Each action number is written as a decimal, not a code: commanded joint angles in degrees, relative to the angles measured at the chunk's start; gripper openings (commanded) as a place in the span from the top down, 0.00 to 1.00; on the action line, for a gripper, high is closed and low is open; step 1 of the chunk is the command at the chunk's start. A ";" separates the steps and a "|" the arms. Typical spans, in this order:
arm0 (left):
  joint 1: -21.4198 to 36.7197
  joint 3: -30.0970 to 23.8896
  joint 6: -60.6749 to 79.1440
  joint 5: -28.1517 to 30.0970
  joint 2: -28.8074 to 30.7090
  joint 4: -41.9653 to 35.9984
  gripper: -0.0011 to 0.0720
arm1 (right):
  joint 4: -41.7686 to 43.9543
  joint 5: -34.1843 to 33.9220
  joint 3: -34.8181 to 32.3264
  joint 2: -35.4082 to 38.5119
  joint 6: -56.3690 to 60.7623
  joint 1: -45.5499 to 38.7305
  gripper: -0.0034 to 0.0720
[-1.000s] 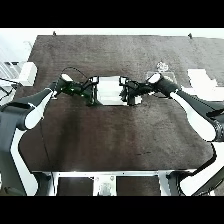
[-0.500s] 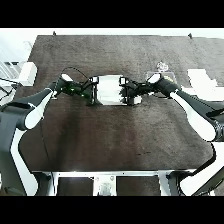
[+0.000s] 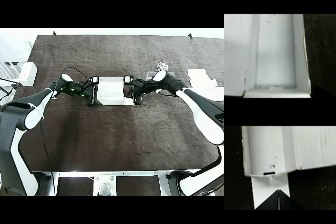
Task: Fold the box and place the chain.
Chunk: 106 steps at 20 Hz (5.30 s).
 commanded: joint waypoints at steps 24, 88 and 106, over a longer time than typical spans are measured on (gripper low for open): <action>0.00 0.00 0.02 0.00 -0.04 0.04 0.33 | 16.94 4.13 -5.81 -6.58 51.47 -9.81 0.94; 0.00 0.00 0.02 -0.13 -0.04 -0.15 0.33 | -22.36 3.96 11.67 -5.11 93.57 11.96 0.35; 0.00 0.00 0.02 -0.15 -0.04 -0.15 0.33 | -34.45 16.13 23.67 -13.20 109.57 16.11 0.45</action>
